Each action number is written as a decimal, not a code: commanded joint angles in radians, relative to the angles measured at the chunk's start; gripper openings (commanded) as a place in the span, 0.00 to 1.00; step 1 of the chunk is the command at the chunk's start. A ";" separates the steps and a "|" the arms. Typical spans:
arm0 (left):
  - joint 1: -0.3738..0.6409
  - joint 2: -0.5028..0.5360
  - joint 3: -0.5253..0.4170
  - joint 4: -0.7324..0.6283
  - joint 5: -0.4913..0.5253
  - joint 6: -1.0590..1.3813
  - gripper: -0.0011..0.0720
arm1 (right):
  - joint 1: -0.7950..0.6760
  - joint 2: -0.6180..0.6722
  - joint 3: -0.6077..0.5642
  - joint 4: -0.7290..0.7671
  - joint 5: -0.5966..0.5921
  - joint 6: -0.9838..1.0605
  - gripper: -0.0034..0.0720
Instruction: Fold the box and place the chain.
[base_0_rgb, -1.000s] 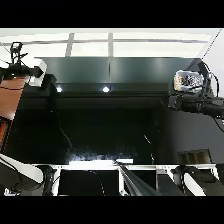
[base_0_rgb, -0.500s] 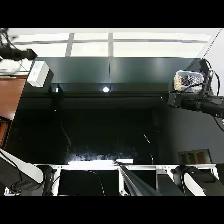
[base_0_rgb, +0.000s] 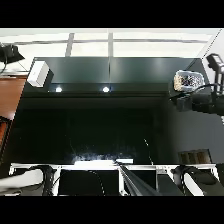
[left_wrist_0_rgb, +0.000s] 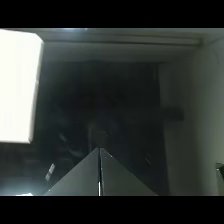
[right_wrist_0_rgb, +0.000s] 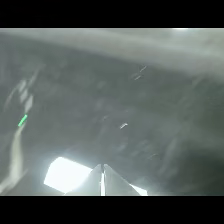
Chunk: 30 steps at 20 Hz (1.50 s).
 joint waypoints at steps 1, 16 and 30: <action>-0.077 0.370 -0.512 -0.001 0.294 0.073 0.05 | 0.002 0.143 -0.107 -0.127 -0.265 -0.019 0.06; -0.180 0.704 -1.023 -0.021 0.414 0.172 0.06 | 0.002 0.134 -0.375 -0.182 -0.536 -0.020 0.07; -0.180 0.704 -1.023 -0.021 0.414 0.172 0.06 | 0.002 0.134 -0.375 -0.182 -0.536 -0.021 0.07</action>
